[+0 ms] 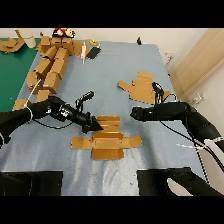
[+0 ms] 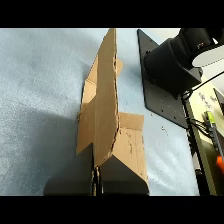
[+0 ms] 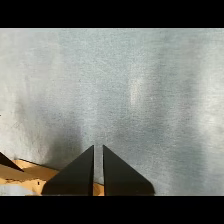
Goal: Fold the box.
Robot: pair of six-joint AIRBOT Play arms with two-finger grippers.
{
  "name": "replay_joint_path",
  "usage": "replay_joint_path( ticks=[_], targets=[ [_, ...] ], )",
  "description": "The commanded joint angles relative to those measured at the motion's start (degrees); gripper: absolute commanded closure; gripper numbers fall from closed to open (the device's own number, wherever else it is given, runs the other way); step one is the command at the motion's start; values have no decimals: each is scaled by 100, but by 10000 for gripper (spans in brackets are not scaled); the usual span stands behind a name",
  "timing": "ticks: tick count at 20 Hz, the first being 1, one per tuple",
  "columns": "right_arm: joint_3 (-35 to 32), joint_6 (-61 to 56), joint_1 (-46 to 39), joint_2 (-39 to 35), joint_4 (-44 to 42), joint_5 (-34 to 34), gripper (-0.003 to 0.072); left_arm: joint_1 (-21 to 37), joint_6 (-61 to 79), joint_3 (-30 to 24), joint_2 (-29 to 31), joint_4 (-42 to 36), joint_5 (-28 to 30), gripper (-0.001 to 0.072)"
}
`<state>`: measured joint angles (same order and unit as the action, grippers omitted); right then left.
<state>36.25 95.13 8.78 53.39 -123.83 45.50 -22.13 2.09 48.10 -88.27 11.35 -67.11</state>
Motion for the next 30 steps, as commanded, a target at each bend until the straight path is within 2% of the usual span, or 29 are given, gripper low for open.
replay_joint_path(
  ticks=[1, 7, 13, 14, 15, 20, 24, 30],
  targets=[
    [4, 4, 4, 4, 2, 0, 597, 2, -13, -2, -2, 22, 15, 697],
    [4, 7, 4, 4, 17, -2, 603, 0, 306, -299, 39, -151, 116, 698],
    [4, 7, 4, 4, 48, 0, 603, 9, 304, -317, 46, -129, 310, 697],
    [4, 31, 4, 4, 46, 2, 658, 9, 302, -317, 46, -105, 308, 697],
    [4, 50, 15, 4, 50, 2, 682, 9, 295, -317, 46, -101, 308, 697],
    [4, 223, 341, -127, 299, 109, 684, 7, 284, -315, 46, -105, 304, 697],
    [4, -59, 1209, -433, 1147, 662, 684, 7, 284, -315, 46, -105, 304, 697],
    [2, -1803, 2852, -1333, 3536, 1600, 685, 7, 284, -315, 46, -105, 304, 697]
  ],
)
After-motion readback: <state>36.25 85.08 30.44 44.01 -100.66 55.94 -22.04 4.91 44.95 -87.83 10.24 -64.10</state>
